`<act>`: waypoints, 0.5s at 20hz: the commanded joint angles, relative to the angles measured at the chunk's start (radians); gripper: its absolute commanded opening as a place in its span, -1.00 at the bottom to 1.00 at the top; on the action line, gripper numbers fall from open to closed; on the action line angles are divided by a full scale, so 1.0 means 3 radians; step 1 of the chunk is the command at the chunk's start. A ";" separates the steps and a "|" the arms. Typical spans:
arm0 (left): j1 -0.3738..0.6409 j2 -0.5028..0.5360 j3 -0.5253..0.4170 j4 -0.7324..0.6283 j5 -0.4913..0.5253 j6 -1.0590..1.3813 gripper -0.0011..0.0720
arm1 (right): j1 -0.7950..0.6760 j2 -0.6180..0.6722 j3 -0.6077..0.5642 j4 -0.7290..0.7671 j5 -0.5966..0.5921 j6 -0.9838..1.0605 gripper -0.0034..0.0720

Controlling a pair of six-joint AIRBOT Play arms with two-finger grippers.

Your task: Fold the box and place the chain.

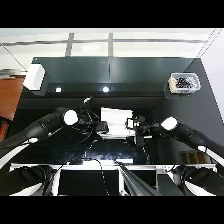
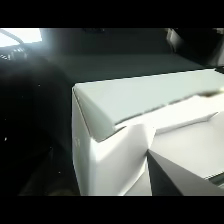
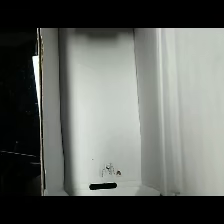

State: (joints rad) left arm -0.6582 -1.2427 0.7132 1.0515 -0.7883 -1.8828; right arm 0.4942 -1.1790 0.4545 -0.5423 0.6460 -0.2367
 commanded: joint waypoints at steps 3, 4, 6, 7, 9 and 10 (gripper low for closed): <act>-0.0140 -0.0003 0.0132 0.0137 -0.0019 -0.0181 0.92 | 0.0000 -0.0001 0.0000 -0.0004 0.0000 -0.0005 -0.10; -0.0136 -0.0003 0.0148 0.0150 -0.0019 -0.0195 0.92 | 0.0000 -0.0001 0.0001 -0.0004 0.0001 -0.0005 -0.10; -0.0137 -0.0004 0.0178 0.0149 -0.0019 -0.0198 0.92 | 0.0000 -0.0001 0.0001 -0.0004 0.0000 -0.0005 -0.10; -0.0141 -0.0004 0.0201 0.0150 -0.0032 -0.0198 0.92 | 0.0000 -0.0001 0.0000 -0.0004 0.0000 -0.0005 -0.10; -0.0141 -0.0004 0.0243 0.0216 -0.0036 -0.0256 0.92 | 0.0000 -0.0001 0.0000 -0.0004 0.0000 -0.0005 -0.10; -0.0141 -0.0004 0.0268 0.0315 -0.0097 -0.0362 0.92 | 0.0000 -0.0001 0.0001 -0.0004 0.0000 -0.0005 -0.10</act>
